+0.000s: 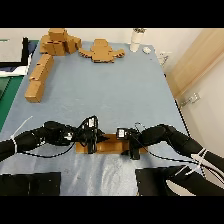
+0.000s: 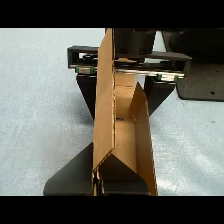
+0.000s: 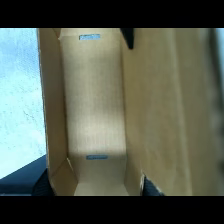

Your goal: Fold the box.

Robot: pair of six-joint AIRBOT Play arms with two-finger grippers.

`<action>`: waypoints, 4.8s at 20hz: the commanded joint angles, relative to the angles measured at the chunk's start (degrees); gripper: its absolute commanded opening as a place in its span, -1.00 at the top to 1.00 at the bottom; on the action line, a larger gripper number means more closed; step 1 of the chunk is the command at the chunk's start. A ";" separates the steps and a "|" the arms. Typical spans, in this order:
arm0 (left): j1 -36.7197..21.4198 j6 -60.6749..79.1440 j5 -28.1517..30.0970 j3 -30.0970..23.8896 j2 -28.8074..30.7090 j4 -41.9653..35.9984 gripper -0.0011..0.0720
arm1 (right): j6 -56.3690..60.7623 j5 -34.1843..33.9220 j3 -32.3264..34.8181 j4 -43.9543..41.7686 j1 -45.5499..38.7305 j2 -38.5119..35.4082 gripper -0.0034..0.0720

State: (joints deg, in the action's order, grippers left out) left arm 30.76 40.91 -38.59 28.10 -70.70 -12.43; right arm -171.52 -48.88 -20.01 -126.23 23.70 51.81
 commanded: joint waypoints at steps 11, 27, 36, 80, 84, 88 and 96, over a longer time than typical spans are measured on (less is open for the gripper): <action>-0.15 -12.70 13.86 0.04 4.61 -0.07 -0.78 | 0.00 -0.02 -0.02 -0.02 0.00 0.02 -0.66; 0.85 -74.79 -8.37 -5.73 23.63 38.73 0.93 | 0.02 -0.04 -0.04 0.00 -0.02 -0.04 -0.68; 6.62 -100.83 5.66 7.45 13.03 32.17 0.93 | 0.02 -0.04 -0.04 0.31 -0.02 -0.04 -0.68; -17.03 -32.20 -13.73 8.13 8.85 42.82 -0.14 | 0.02 -0.04 -0.04 0.44 -0.02 -0.04 -0.68; -11.76 -22.64 -8.04 -1.51 8.85 29.22 -0.98 | 0.02 -0.02 -0.04 0.44 -0.02 -0.04 -0.68; -7.96 -20.90 -0.83 -5.05 8.85 29.16 -0.98 | 0.02 -0.04 -0.04 0.44 -0.02 -0.04 -0.68; -3.54 -22.45 1.16 -5.07 8.79 26.69 -1.00 | 0.02 -0.04 -0.04 0.44 -0.02 -0.04 -0.68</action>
State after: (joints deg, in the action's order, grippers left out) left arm 25.96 19.03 -39.24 23.22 -61.89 16.12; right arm -171.50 -48.95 -19.99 -125.80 23.70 51.81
